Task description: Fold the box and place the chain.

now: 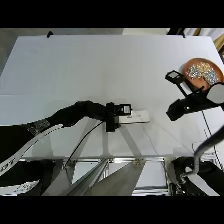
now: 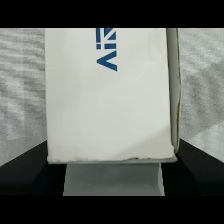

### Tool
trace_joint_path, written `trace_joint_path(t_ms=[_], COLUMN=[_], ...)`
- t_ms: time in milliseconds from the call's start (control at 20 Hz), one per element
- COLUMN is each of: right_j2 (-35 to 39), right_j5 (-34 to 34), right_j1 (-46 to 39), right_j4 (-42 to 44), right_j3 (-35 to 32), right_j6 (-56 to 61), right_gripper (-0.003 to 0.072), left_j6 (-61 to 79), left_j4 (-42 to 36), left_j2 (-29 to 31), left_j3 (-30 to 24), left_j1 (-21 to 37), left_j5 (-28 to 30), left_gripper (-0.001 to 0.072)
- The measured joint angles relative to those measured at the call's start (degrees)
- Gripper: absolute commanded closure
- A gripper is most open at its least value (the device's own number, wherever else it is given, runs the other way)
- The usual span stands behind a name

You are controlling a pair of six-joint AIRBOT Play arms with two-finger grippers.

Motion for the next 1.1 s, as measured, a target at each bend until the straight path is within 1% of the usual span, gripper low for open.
trace_joint_path(t_ms=[150, 300, 450, 650, 700, 750, 900, 1000, 1100], right_j2=[-4.4, -9.9, -12.9, -14.2, -14.3, -14.4, -14.6, -14.6, -14.6], right_j5=[7.0, 11.1, 11.1, 9.7, 9.6, 9.5, 9.2, 9.2, 9.2], right_j1=[-7.1, -12.1, -14.1, -15.0, -15.1, -15.2, -15.3, -15.3, -15.3], right_j4=[-0.7, -0.7, -0.7, -0.7, -0.6, -0.7, -0.6, -0.6, -0.6], right_j3=[0.5, 0.6, 0.6, 0.6, 0.7, 0.6, 0.7, 0.6, 0.6], right_j6=[3.1, 6.9, 8.5, 9.5, 9.5, 9.7, 9.7, 9.7, 9.8], right_gripper=[0.0675, 0.0674, 0.0674, 0.0674, 0.0674, 0.0674, 0.0674, 0.0674, 0.0674], left_j6=[0.0, 0.0, 0.0, 0.0, 0.0, 0.0, -0.6, -3.9, -9.6], left_j4=[0.0, 0.0, 0.0, 0.0, 0.0, 0.0, 1.5, 3.2, 5.7], left_j2=[0.0, 0.0, 0.0, 0.0, 0.0, 0.0, 1.1, 3.4, 6.7], left_j3=[0.0, 0.0, 0.0, 0.0, 0.0, 0.0, 0.0, -0.1, -0.1], left_j1=[0.0, 0.0, 0.0, 0.0, 0.0, 0.0, 0.5, 1.7, 4.6], left_j5=[0.0, 0.0, 0.0, 0.0, 0.0, 0.0, 0.0, 0.5, 1.2], left_gripper=[0.0557, 0.0557, 0.0556, 0.0557, 0.0572, 0.0712, 0.0704, 0.0705, 0.0706])
